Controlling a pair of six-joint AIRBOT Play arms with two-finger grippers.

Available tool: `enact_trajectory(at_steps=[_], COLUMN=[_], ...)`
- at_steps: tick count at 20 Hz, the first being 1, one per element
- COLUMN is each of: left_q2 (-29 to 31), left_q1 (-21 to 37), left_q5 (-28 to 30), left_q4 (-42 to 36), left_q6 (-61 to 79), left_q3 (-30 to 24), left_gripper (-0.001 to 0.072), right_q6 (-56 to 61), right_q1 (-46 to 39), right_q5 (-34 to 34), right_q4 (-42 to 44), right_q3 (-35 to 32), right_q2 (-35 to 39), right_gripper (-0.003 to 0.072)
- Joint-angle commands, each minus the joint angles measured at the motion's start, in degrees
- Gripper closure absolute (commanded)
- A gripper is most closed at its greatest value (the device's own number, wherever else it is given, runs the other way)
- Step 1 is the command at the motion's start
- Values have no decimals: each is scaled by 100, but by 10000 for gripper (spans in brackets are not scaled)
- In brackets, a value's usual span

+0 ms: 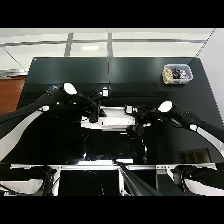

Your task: Fold the box and place the chain.

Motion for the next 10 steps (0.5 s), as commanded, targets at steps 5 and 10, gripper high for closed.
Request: enact_trajectory(at_steps=[5, 10], left_q2=[501, 1246], left_q1=[323, 1008], left_q5=[-332, -1996], left_q4=[671, 1902], left_q6=[-1626, -4861], left_q3=[153, 168], left_gripper=[5, 60], right_q6=[7, -4], right_q1=[22, 20], right_q5=[7, 35], right_q4=[-39, -46], right_q3=[2, 2], right_q2=[-2, -2], right_gripper=[158, 285])
